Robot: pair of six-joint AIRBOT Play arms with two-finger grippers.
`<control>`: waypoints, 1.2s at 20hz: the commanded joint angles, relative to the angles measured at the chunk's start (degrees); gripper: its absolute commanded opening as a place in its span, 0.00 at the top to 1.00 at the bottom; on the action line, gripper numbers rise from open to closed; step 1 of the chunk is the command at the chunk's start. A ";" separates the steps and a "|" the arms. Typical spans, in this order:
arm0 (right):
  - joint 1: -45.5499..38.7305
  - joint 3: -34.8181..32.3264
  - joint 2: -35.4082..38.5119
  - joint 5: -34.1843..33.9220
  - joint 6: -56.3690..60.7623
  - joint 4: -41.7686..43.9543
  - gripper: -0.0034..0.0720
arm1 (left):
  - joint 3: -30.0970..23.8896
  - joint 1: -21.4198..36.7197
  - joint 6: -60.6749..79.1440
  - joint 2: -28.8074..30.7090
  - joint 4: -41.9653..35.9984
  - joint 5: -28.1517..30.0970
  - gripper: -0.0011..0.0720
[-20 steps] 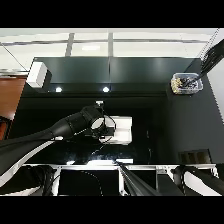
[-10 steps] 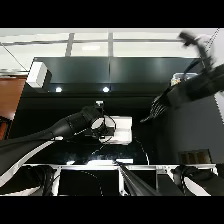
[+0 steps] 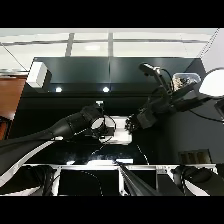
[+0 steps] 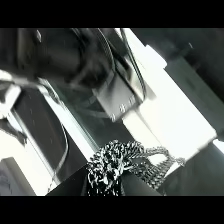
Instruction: Fold the box and place the chain.
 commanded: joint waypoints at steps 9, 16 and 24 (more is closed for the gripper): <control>3.93 -13.75 -1.14 -16.04 -0.31 1.97 0.95 | -0.02 0.02 0.02 0.02 0.02 -0.02 0.95; 3.93 -16.96 -1.20 -20.46 1.64 1.95 0.84 | -0.02 0.02 0.02 0.02 0.02 -0.17 0.95; -0.02 -15.96 -0.28 -15.47 1.92 -0.74 0.66 | -0.02 0.02 0.02 0.02 0.02 0.07 0.95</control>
